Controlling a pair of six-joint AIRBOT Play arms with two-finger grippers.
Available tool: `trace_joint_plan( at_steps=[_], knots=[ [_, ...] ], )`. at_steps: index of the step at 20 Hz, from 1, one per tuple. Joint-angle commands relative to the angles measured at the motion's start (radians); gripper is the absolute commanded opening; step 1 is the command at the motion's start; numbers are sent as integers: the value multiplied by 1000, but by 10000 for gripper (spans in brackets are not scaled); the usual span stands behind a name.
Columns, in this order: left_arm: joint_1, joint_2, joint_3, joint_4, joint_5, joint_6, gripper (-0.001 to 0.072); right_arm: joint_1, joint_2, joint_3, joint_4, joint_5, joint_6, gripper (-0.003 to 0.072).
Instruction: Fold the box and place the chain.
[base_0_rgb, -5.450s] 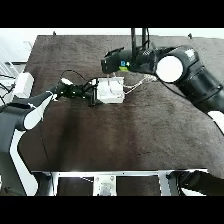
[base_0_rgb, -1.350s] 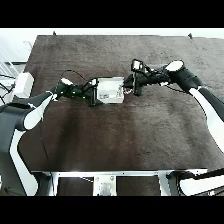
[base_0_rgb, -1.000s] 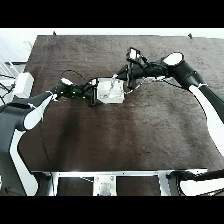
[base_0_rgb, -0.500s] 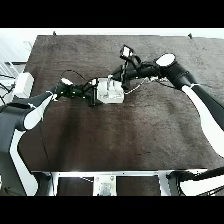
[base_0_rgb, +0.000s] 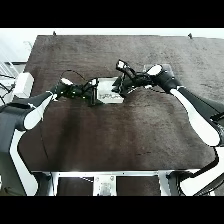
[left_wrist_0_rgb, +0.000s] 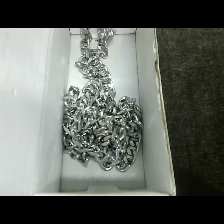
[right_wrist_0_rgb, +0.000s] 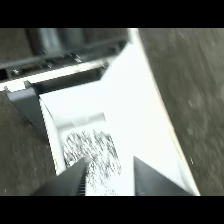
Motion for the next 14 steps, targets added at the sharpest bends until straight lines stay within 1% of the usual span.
trace_joint_plan(
  at_steps=[1, 3, 5, 8, 10, 14],
  knots=[
    [0, 1, 1, 0, 0, 0, 306, -69, 47, 0, -14, 30, 138, 285],
    [0, 1, 1, 0, 0, 0, 306, -156, 76, -1, -14, 18, 268, 286],
    [0, 1, 1, 0, 0, 0, 306, -249, 77, -7, -14, -27, 438, 293],
    [0, 1, 1, 0, 0, 0, 306, -325, 69, -69, -14, -196, 618, 332],
    [0, 1, 1, 0, 0, 0, 306, -328, 48, -91, -14, -290, 657, 526],
    [0, 1, 1, 0, 0, 0, 306, -309, -21, -91, -14, -402, 708, 527]
  ],
)
